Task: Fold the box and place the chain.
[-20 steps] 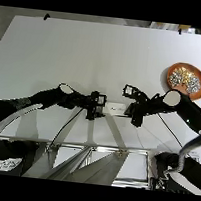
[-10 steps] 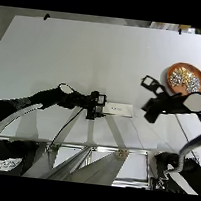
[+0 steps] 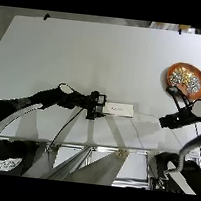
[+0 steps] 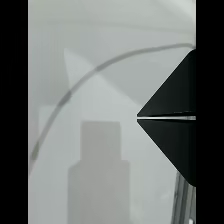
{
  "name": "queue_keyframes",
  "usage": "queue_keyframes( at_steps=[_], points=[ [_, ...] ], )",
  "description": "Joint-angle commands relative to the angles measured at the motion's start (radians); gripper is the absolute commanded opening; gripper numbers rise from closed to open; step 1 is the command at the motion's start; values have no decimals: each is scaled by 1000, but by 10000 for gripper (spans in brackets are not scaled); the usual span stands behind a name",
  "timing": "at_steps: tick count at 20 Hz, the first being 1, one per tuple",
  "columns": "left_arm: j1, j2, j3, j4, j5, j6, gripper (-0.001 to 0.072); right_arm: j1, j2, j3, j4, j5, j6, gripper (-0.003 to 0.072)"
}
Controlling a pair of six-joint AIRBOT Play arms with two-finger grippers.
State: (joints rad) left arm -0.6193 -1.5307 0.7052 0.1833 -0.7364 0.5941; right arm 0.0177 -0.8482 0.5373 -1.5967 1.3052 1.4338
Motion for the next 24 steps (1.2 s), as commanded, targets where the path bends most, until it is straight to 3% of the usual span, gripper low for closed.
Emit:
queue_keyframes(
  at_steps=[1, 6, 24],
  points=[
    [0, 0, 0, 0, 0, 0, 68, -19, -3, -38, -92, 21, 151, 20],
    [1, 0, 0, 0, 0, 0, 68, -19, -3, -38, -71, 39, 234, 22],
    [0, 0, 0, 0, -2, 0, 68, -19, -3, -38, -71, 39, 234, 21]
  ],
)
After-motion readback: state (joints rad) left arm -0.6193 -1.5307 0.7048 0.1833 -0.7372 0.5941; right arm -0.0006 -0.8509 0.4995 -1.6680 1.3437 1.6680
